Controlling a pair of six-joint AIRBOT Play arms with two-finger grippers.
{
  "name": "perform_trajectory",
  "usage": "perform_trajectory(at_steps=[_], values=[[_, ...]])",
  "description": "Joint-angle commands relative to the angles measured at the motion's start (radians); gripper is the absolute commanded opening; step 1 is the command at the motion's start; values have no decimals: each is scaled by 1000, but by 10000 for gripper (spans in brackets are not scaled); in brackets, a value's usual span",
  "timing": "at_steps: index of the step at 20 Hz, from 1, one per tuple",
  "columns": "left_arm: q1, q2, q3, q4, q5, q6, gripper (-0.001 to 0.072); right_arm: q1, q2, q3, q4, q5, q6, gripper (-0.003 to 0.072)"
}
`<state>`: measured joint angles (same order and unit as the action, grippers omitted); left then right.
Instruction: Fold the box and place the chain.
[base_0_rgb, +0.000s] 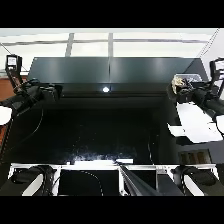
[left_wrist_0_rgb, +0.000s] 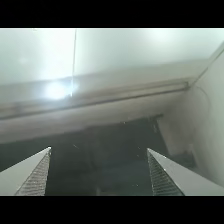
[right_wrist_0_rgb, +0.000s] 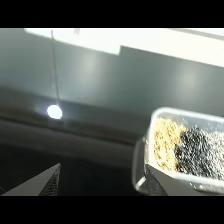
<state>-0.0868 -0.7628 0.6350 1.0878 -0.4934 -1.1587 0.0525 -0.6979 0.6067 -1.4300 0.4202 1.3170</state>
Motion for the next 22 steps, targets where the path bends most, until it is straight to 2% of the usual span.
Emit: perform_trajectory(at_steps=[1,3,5,7,9,12,15,19,22], values=[[-1,-23,0,-50,-77,-1,709,-79,-90,10,-93,20,149,632],[-1,-23,0,-53,-98,-1,709,-236,-160,66,-127,73,310,632],[-1,-23,0,-53,-91,-1,709,-417,-243,169,-126,159,352,632],[-1,-23,0,-53,-92,-1,709,-580,-346,300,-126,295,352,633],[-1,-23,0,-54,-92,-1,709,-714,-452,425,-128,492,383,633],[-1,-23,0,-54,-94,-1,709,-867,-552,505,-142,647,382,633],[-1,-23,0,-53,-93,0,708,-992,-619,552,-97,713,296,633],[1,-23,0,-53,-90,3,709,-1088,-723,621,-39,812,147,633],[0,-23,0,-53,-90,3,708,-1147,-779,656,252,828,-142,632]])
